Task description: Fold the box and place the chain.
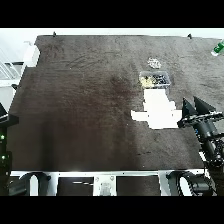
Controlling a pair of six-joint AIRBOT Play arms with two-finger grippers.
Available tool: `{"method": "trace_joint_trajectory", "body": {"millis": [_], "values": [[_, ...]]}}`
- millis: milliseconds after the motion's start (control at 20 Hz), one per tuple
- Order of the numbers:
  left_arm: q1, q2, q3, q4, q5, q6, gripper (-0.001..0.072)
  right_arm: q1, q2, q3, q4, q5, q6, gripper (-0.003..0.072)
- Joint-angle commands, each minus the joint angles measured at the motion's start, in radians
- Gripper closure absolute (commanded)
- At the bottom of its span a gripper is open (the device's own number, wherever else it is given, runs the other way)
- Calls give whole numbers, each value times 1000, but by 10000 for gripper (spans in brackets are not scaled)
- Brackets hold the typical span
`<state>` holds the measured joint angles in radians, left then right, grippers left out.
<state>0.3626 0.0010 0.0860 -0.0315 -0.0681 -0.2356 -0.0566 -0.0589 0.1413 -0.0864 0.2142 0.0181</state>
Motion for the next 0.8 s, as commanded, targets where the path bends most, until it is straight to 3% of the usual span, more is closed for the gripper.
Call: {"method": "trace_joint_trajectory", "body": {"millis": [0, 300, 450, 600, 750], "values": [[1, 1, 0, 0, 0, 0, 689, 1, 0, 0, 0, 1, 0, 316], [1, 1, 0, 0, 0, 0, 689, 1, 0, 6, 1, 0, 0, 294], [1, 1, 0, 0, 0, 0, 689, -2, -35, 26, 1, -124, 74, 235], [1, 1, 0, 0, 0, 0, 689, -41, -207, 85, 1, -173, 148, 234], [1, 1, 0, 0, 0, 0, 689, -131, -462, 200, 0, -39, 193, 233]]}}
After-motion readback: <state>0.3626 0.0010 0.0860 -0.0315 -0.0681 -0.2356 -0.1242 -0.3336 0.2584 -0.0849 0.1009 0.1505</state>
